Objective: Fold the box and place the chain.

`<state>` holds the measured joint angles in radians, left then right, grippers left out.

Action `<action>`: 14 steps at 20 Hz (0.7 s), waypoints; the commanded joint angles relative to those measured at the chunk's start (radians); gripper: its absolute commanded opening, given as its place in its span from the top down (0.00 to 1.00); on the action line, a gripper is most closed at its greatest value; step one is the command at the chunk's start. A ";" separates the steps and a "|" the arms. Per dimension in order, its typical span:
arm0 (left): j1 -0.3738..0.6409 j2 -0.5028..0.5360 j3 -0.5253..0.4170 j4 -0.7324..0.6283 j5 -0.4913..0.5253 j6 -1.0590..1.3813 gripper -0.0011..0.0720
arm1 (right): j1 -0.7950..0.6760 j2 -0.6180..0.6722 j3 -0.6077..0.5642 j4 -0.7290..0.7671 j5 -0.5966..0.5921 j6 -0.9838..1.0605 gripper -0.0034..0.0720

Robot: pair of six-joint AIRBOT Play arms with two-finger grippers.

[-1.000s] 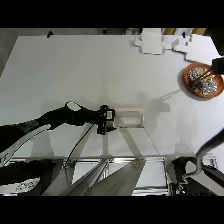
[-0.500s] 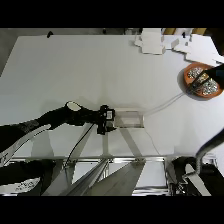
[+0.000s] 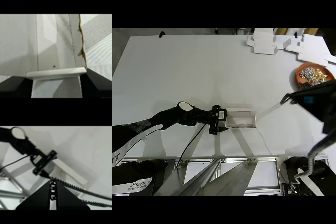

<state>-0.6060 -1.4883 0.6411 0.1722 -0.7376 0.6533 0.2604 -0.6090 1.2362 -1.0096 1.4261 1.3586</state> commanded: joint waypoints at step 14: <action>0.000 0.001 0.001 0.000 0.000 0.000 0.69 | 0.327 -0.213 -0.332 -0.119 -0.369 0.028 0.93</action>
<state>-0.6060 -1.4883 0.6411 0.1719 -0.7376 0.6533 0.5797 -0.7624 0.9169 -1.1145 1.0836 1.3857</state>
